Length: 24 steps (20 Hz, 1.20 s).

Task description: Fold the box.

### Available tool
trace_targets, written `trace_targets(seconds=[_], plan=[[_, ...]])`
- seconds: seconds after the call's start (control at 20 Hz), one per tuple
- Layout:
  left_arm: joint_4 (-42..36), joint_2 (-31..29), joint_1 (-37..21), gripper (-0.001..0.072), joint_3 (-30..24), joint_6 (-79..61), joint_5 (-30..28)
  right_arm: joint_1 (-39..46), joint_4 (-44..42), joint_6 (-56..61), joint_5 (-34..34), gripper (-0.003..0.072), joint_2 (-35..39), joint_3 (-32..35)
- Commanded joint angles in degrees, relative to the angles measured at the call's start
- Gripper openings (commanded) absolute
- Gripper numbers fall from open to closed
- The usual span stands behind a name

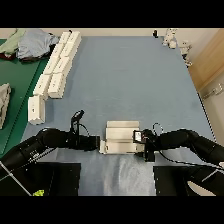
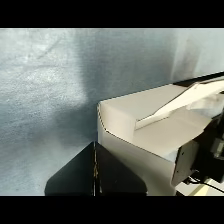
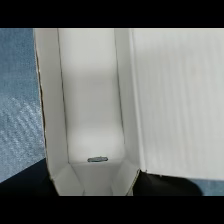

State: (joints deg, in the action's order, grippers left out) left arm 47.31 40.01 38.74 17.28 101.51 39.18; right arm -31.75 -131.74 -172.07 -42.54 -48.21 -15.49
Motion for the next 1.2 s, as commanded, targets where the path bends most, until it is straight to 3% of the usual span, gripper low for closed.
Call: trace_targets(seconds=[0.0,0.05,0.1,0.15,0.4,0.65,0.75,0.95,1.15], plan=[[-1.1,-0.2,0.1,0.0016,0.6,-0.1,1.0,0.0,0.0,0.0,0.0,0.0531,0.0,0.0],[-1.3,-0.2,0.1,0.012,0.6,-0.1,1.3,0.0,0.0,0.0,0.0,0.0531,0.0,0.0],[-1.5,-0.2,0.1,0.0377,0.6,0.0,1.5,0.0,0.0,0.0,0.0,0.0531,0.0,0.0],[-1.9,-0.2,0.1,0.04,0.6,-0.1,1.6,0.0,0.0,0.0,0.0,0.0531,0.0,0.0],[-2.6,-0.2,0.1,0.0402,0.5,-0.1,0.5,0.0,0.0,0.0,0.0,0.0531,0.0,0.0],[-10.0,-0.1,0.2,0.0404,0.9,-7.7,-0.2,0.0,0.0,0.0,0.0,0.0531,0.0,0.0],[-9.5,-0.1,0.2,0.0403,1.7,-7.2,-0.1,0.0,0.0,0.0,0.0,0.0531,0.0,0.0],[-2.9,1.4,1.2,0.0402,4.1,0.5,1.1,0.0,0.0,0.0,0.0,0.0531,0.0,0.0],[6.0,6.6,8.3,0.0402,8.0,11.1,1.3,0.0,0.0,0.0,0.0,0.0531,0.0,0.0]])
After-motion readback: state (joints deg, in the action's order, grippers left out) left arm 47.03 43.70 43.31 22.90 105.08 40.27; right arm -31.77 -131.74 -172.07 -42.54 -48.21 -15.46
